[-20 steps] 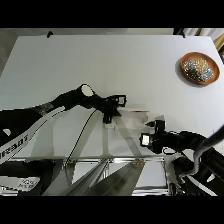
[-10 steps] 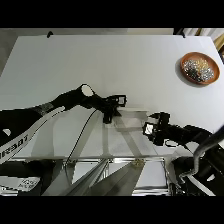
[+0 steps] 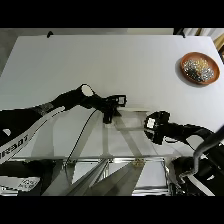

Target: Fold the box and place the chain.

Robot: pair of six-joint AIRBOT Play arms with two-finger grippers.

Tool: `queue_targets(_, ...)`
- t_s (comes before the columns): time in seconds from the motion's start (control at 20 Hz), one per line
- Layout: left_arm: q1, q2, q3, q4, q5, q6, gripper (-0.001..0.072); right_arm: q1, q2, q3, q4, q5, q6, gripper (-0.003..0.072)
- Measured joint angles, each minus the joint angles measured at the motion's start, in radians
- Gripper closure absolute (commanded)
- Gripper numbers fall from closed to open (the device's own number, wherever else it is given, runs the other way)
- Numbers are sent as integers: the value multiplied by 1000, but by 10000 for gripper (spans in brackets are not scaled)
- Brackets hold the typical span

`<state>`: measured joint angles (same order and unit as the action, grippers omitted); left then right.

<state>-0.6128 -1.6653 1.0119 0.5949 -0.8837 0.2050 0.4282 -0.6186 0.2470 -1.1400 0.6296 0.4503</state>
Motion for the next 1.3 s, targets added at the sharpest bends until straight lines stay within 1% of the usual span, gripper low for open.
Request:
queue_targets(0.15,0,0,0,0,0,0,698,-55,-52,13,103,14,-114,-9)
queue_targets(0.3,0,0,0,0,0,0,698,-101,-91,40,162,32,-182,-9)
queue_targets(0.5,0,0,0,0,0,-1,698,-159,-118,65,192,65,-245,-8)
queue_targets(0.7,0,0,0,0,0,0,698,-180,-154,73,238,92,-332,-8)
queue_targets(1.0,0,0,0,0,0,0,698,-205,-219,77,331,96,-437,-8)
queue_targets(1.3,0,0,0,0,0,0,698,-239,-252,77,402,105,-526,-7)
